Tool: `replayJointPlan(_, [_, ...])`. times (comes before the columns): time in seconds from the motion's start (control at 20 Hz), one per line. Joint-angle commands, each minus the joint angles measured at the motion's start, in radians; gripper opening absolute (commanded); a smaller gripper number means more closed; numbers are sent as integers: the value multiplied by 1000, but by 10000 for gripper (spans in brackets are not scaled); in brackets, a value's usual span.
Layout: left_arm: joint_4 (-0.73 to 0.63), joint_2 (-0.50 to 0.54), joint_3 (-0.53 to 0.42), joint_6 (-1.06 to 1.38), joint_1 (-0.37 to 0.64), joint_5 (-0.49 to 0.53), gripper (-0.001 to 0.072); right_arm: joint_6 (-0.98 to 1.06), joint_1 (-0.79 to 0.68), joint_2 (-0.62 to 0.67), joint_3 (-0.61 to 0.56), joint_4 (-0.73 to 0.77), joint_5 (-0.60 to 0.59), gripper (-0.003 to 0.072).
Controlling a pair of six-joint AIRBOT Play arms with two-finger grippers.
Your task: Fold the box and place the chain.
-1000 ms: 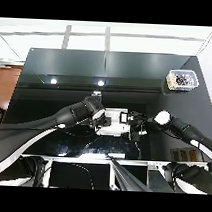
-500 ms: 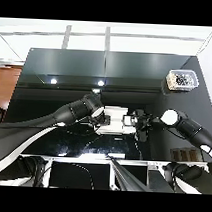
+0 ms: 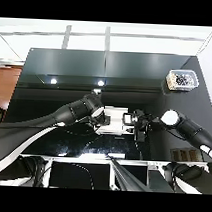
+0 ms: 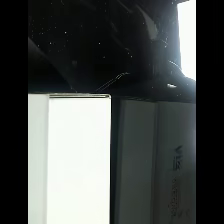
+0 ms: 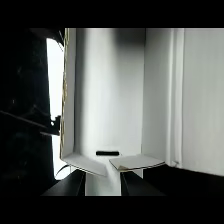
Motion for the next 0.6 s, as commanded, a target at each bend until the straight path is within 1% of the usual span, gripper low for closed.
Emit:
replayJointPlan(0.0, [0, -1, 0, 2, -2, 5, 27, -2, 2, -39, -8, 147, -66, 243])
replayJointPlan(0.05, [-1, -1, 0, 1, -2, 4, 27, -3, 2, -50, -8, 188, -86, 243])
replayJointPlan(0.15, [-1, -1, 0, 1, -2, 5, 27, -4, 2, -63, -9, 236, -89, 243])
replayJointPlan(0.35, [-1, -1, 0, 1, -2, 4, 27, -5, 2, -84, -11, 287, -86, 244])
replayJointPlan(0.55, [-1, -1, 0, 1, -2, 4, 27, -5, 2, -105, -11, 290, -85, 243])
